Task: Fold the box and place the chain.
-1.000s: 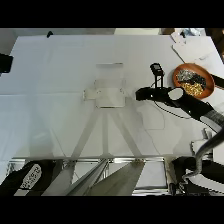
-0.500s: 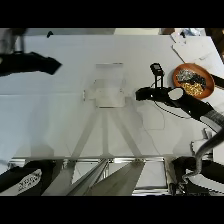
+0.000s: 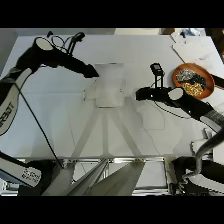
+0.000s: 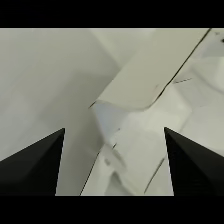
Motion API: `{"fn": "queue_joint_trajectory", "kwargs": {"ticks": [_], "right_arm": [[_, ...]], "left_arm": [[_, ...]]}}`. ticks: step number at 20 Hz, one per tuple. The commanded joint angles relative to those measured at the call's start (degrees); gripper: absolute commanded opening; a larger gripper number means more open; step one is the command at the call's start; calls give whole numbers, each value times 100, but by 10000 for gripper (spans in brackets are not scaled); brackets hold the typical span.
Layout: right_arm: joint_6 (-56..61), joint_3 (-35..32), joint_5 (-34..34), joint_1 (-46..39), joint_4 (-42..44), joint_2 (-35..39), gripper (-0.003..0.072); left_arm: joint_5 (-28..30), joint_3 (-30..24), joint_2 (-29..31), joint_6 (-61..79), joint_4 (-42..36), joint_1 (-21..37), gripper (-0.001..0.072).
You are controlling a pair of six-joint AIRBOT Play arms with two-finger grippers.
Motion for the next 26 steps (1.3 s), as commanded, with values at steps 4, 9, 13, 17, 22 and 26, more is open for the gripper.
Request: {"fn": "queue_joint_trajectory", "kwargs": {"ticks": [4,9,13,17,22,26], "right_arm": [[0,-2,0,7,2,-2,15],[0,-2,-2,7,0,-2,15],[0,-2,-2,7,2,-2,15],[0,-2,0,7,0,-2,15],[0,-2,0,7,2,-2,15],[0,-2,0,7,0,-2,15]], "left_arm": [[-109,144,-474,981,-424,-146,695],[-13,144,-476,1377,-323,-247,694],[-199,144,-553,1473,133,-323,444],[-293,144,-739,1773,127,-319,435],[-249,144,-793,2426,-24,-306,107],[-295,144,-793,2704,-55,-306,12]]}}
